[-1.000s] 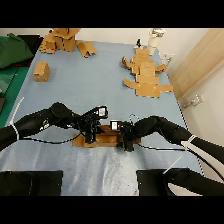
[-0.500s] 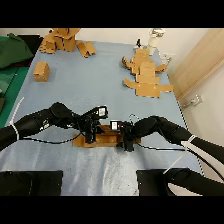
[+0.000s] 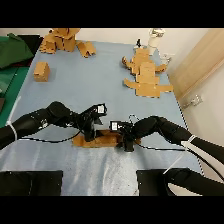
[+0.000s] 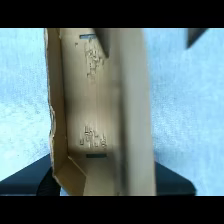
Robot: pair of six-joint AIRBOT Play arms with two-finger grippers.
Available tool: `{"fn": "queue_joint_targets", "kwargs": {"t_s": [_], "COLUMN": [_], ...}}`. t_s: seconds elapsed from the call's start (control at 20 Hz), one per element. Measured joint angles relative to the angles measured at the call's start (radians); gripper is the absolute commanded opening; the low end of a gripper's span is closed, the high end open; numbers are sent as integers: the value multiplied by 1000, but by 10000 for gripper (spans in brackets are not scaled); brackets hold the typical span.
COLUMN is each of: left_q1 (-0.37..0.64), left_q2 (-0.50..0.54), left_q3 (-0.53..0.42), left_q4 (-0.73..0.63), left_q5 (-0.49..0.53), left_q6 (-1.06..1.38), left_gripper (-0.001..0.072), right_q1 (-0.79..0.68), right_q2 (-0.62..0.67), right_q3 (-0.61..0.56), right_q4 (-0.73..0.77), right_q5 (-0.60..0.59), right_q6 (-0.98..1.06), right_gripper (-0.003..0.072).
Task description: Fold the box.
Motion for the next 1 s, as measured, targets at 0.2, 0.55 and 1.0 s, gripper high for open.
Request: {"fn": "queue_joint_targets", "kwargs": {"t_s": [0.2,0.55,1.0], "left_q1": [47,36,-106], "left_q2": [103,219,224], "left_q3": [0,-52,-158], "left_q4": [240,449,-43], "left_q5": [-79,-421,16], "left_q6": [-327,-1129,-1269], "left_gripper": [676,11,11], "right_q1": [0,0,0], "right_q2": [0,0,0], "right_q3": [0,0,0], "right_q4": [-1,-1,-1], "right_q5": [0,3,3], "right_q6": [0,0,0], "right_gripper": [509,509,509]}}
